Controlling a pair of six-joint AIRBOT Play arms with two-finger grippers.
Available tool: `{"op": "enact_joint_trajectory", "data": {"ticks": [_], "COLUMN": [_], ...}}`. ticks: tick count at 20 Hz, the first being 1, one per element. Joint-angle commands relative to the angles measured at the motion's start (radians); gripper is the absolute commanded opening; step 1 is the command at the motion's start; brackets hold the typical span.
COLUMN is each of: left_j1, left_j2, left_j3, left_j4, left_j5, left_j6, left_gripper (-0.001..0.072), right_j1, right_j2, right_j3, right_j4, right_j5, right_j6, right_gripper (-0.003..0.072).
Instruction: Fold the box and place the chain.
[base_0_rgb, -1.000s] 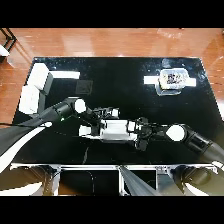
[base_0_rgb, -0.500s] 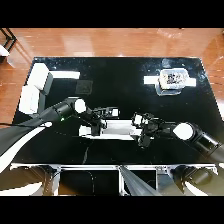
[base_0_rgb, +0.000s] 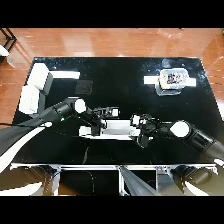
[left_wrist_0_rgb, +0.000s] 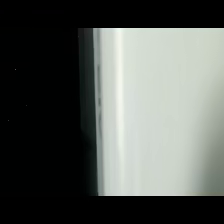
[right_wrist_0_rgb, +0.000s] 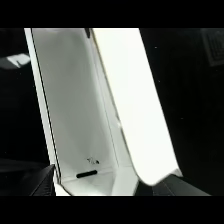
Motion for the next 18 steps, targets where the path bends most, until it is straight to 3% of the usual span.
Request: {"op": "enact_joint_trajectory", "data": {"ticks": [1, 4, 18], "left_j1": [0.000, 0.000, -0.002], "left_j2": [0.000, 0.000, -0.001], "left_j3": [0.000, 0.000, 0.000], "left_j4": [0.000, 0.000, 0.000], "left_j5": [0.000, -0.006, -0.029], "left_j6": [-0.020, -0.036, -0.113], "left_gripper": [0.0023, 0.0023, 0.0021], "right_j1": [-0.001, -0.001, -0.001], "right_j2": [-0.035, -0.050, -0.178], "right_j3": [0.001, 0.001, 0.008], "right_j4": [0.076, 0.114, 0.156], "right_j5": [0.011, 0.064, 0.057], "right_j6": [-0.076, -0.098, -0.210], "right_gripper": [0.0693, 0.0692, 0.0692]}}
